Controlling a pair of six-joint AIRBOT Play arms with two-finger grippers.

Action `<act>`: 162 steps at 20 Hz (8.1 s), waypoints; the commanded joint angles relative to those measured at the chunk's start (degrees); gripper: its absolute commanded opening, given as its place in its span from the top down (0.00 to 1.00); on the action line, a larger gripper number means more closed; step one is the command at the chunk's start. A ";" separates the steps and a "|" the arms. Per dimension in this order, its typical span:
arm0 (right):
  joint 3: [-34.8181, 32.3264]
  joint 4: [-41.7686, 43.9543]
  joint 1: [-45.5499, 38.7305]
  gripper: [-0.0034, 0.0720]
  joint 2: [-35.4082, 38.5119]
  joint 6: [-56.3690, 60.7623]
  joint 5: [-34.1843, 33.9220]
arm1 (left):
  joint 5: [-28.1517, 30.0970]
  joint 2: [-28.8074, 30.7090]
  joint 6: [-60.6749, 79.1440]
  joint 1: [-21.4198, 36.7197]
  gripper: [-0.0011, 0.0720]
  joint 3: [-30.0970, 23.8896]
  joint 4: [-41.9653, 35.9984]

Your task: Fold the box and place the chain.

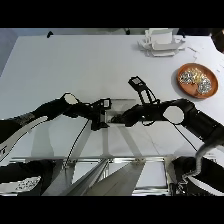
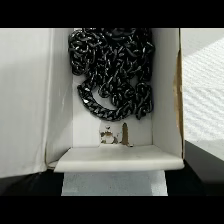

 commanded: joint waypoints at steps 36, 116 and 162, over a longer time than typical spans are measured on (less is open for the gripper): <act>4.83 -23.12 -21.99 0.58 -19.08 4.59 6.99 | 0.52 0.04 0.02 0.02 0.74 0.00 0.02; 4.85 27.36 -10.73 0.94 17.90 -30.42 6.78 | 0.52 0.04 0.02 0.02 0.74 -0.02 0.02; 13.94 10.54 -9.29 0.66 -14.51 -60.76 22.93 | 0.52 0.04 0.02 0.02 0.74 -0.02 0.02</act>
